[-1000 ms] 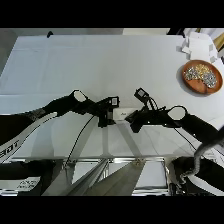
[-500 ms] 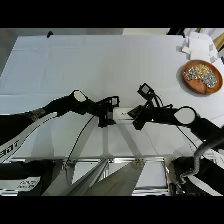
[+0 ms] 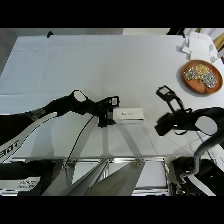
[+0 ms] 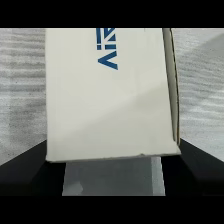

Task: Fold the box and place the chain.

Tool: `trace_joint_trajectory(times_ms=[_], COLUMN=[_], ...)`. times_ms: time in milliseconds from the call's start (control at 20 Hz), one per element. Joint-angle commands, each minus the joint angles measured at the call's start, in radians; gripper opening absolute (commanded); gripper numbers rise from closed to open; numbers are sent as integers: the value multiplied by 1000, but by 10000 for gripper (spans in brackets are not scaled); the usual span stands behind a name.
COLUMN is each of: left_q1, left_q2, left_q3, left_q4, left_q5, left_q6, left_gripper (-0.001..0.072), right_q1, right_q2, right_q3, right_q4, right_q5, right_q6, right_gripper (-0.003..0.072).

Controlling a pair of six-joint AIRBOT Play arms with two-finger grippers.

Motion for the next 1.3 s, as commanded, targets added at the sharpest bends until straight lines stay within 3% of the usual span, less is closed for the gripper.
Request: trace_joint_trajectory(times_ms=[0, 250, 900, 1000, 1250], left_q1=[0, 0, -1, 1, 4], left_q2=[1, 1, 1, 8, 121], left_q3=[0, 0, 0, 0, 0], left_q4=[0, 1, -2, 3, 2], left_q5=[0, 0, -38, -48, -37], left_q6=[0, 0, 0, -2, -77], left_gripper=[310, 310, 301, 7, 4], right_q1=[-108, -159, -159, -159, -159], right_q2=[10, 11, 11, 11, 11], right_q3=[3, 3, 3, 3, 3], right_q4=[-59, 29, 31, 31, 31], right_q5=[212, 207, 205, 206, 206], right_q6=[129, 233, 237, 237, 237], right_gripper=[11, 14, 14, 14, 14])
